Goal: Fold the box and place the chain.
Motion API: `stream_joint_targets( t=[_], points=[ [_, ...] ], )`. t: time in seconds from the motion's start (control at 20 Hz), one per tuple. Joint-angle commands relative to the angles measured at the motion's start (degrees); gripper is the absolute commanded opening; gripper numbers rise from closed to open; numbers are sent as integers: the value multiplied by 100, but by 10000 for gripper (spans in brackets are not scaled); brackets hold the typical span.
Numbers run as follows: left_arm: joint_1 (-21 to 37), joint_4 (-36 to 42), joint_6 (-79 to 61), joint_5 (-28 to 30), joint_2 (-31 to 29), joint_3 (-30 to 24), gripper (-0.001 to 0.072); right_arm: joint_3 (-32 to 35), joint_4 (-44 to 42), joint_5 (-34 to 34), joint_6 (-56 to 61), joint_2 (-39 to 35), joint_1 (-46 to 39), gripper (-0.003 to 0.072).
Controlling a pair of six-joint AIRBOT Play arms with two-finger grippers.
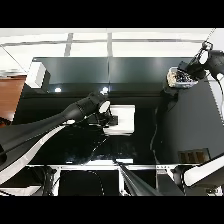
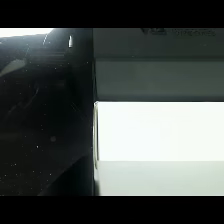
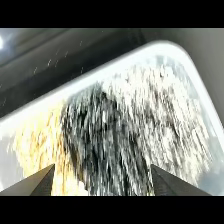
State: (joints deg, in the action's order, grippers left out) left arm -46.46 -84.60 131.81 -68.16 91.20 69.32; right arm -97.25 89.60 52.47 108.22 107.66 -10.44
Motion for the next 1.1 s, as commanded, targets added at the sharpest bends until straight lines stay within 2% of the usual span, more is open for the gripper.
stream_joint_targets(
  t=[0.0, 0.05, 0.1, 0.15, 0.25, 0.45, 0.7, 1.05],
  points=[
    [4, 0, -4, -98, 0, 2, 30, -702, -251, 247, -157, 754, -127, 640],
    [2, 0, -2, -94, 0, 2, 30, -702, -256, 264, -157, 813, -136, 516],
    [2, 2, -2, -96, 0, 2, 30, -704, -251, 275, -162, 813, -133, 254],
    [2, 2, -2, -107, 0, 2, 30, -732, -260, 332, -208, 776, -122, 87],
    [2, 2, -2, -109, 0, 2, 29, -874, -238, 643, -634, 632, -85, 8],
    [2, 2, -2, -107, 0, 2, 30, -1060, -245, 1292, -1217, 39, -85, 19],
    [2, 2, -2, -109, 0, 2, 30, -1060, -256, 1386, -1488, -614, -87, 19],
    [2, 2, -2, -109, 0, 2, 30, -1051, -223, 1335, -1478, -160, -101, 20]
  ],
)
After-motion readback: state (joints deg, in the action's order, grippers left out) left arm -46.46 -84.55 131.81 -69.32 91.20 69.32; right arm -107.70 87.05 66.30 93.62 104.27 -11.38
